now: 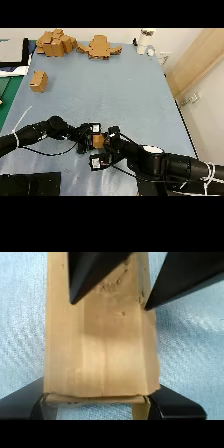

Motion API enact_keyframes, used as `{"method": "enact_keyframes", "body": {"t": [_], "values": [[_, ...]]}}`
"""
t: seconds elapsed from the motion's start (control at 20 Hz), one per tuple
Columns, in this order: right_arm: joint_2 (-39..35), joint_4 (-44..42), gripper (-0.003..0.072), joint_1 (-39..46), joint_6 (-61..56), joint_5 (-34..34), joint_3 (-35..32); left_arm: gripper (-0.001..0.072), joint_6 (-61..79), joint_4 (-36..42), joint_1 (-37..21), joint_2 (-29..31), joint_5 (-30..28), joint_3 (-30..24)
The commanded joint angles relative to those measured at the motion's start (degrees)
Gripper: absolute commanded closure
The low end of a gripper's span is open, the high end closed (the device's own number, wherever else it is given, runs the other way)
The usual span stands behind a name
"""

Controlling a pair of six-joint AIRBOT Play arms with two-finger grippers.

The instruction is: Fold the box.

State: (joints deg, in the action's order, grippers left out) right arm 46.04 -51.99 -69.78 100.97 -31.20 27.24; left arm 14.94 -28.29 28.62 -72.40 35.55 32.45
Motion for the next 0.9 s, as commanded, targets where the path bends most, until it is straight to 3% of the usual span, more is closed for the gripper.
{"method": "enact_keyframes", "body": {"t": [0.0, 0.1, 0.15, 0.35, 0.4, 0.45, 0.75, 0.85], "values": [[-0.35, 1.46, 0.0254, 0.04, -0.04, -0.57, 0.07, 0.011, 0.02, 0.0, -0.02, -0.04, -0.02, 0.0], [-0.35, 1.7, 0.0272, 0.04, -0.04, -0.55, 0.07, 0.011, 0.02, 0.0, -0.02, -0.04, -0.02, -0.02], [-0.35, 1.77, 0.0343, 0.04, -0.04, -0.55, 0.07, 0.011, 0.02, 0.0, -0.02, -0.04, -0.02, 0.0], [-0.26, 1.84, 0.0365, 0.02, -0.04, -0.13, 0.07, 0.011, 0.02, 0.0, -0.02, -0.04, -0.02, 0.0], [-0.26, 1.79, 0.0441, 0.07, -0.07, -0.15, 0.04, 0.011, 0.0, 0.0, -0.02, -0.04, -0.02, -0.02], [-0.26, 1.84, 0.0466, 0.09, -0.04, -0.13, 0.07, 0.011, 0.0, 0.0, -0.02, -0.04, -0.02, 0.0], [1.2, 0.57, 0.0467, 0.09, -0.5, 0.33, 0.07, 0.0109, 0.02, 0.0, -0.02, -0.04, -0.02, -0.02], [1.49, 0.55, 0.0431, 0.07, -0.74, 1.16, 0.07, 0.011, 0.0, 0.0, -0.02, -0.04, -0.02, 0.0]]}}
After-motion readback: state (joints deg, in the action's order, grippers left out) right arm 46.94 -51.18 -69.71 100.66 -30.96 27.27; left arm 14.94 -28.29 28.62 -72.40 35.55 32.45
